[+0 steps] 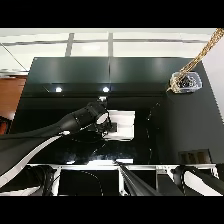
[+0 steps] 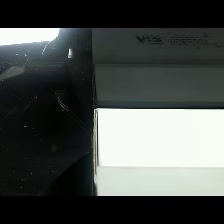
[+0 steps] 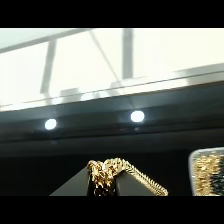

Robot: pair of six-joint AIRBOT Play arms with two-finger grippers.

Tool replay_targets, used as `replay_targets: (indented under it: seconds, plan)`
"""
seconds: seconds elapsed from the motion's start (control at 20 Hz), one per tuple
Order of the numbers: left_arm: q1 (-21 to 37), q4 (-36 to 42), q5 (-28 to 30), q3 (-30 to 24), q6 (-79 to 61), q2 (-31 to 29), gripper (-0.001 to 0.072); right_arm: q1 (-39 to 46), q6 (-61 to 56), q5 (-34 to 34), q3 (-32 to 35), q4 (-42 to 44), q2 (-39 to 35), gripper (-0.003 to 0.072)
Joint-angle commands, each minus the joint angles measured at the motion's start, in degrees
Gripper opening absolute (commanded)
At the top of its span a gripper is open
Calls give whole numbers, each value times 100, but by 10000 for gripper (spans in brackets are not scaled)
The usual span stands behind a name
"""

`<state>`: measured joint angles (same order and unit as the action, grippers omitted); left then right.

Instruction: Fold the box and place the chain.

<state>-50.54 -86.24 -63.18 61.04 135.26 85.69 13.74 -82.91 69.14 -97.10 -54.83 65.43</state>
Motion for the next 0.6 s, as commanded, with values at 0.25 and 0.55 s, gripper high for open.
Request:
replay_targets:
  seconds: [0.25,0.55]
  plan:
    - [4,-2,0,4,-2,0,30,-590,243,317,0,345,-798,4]
    - [4,-2,-4,4,-2,0,30,-1397,831,881,131,361,-1226,4]
